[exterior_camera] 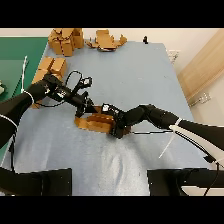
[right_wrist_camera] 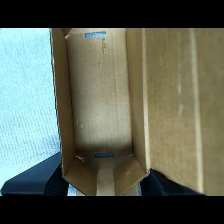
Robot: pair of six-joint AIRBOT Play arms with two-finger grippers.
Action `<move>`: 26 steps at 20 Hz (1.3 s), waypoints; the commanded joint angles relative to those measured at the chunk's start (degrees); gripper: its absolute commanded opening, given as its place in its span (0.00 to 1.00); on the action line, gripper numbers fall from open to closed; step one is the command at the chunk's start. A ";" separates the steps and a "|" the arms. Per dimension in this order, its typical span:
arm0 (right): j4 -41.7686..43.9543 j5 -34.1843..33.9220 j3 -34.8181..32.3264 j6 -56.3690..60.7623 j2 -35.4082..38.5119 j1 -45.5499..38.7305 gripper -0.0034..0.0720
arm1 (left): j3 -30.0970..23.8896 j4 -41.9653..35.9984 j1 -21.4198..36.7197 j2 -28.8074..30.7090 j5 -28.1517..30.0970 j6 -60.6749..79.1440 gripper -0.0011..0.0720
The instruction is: Fold the box.
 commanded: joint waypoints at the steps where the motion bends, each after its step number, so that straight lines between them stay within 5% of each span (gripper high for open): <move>1: 0.17 0.22 -0.02 0.20 -0.31 0.00 0.77 | -0.02 -0.04 0.00 0.00 0.09 -0.13 0.04; 7: 0.13 0.35 -0.02 0.17 -0.83 0.00 0.75 | -0.02 -0.04 0.00 0.00 0.09 -0.15 0.04; 9: 0.09 0.37 -0.02 0.17 -1.25 0.00 0.60 | -0.02 -0.04 0.02 0.00 0.09 -0.15 0.04; 11: -0.09 0.39 -0.02 0.17 -1.25 0.00 0.30 | -0.02 -0.04 0.02 0.00 0.07 -0.22 0.04; 12: -0.55 0.39 -0.02 0.15 -1.25 0.00 0.24 | -0.02 -0.04 0.02 0.00 0.11 -0.22 0.04; 13: -1.14 0.39 -0.02 0.15 -1.25 0.00 0.24 | -0.02 -0.02 0.02 0.00 0.11 -0.26 0.13; 14: -2.10 0.35 -0.02 0.15 -1.25 0.00 0.23 | -0.02 -0.04 0.09 0.00 0.28 -0.59 0.62; 15: -3.28 0.37 -0.02 0.15 -1.25 0.00 0.08 | 0.02 -0.13 0.33 0.00 0.66 -2.23 0.95; 18: -7.13 0.52 0.00 0.13 -1.20 -0.02 0.06 | 1.60 1.44 2.38 0.02 0.48 -6.69 0.95; 20: -8.33 0.55 0.00 0.13 -1.20 -0.02 0.06 | 3.21 4.24 4.92 0.02 0.07 -11.30 0.95; 21: -8.39 0.63 0.00 0.13 -1.20 -0.02 0.06 | 4.00 6.23 6.45 0.07 0.04 -14.25 0.78; 23: -8.39 0.61 0.00 0.13 -1.20 -0.02 0.06 | 5.33 10.51 10.54 0.70 -2.01 -16.46 0.11; 26: -8.50 0.76 0.00 0.11 -1.20 -0.02 0.06 | 5.27 11.30 16.55 2.97 -4.44 -20.41 0.03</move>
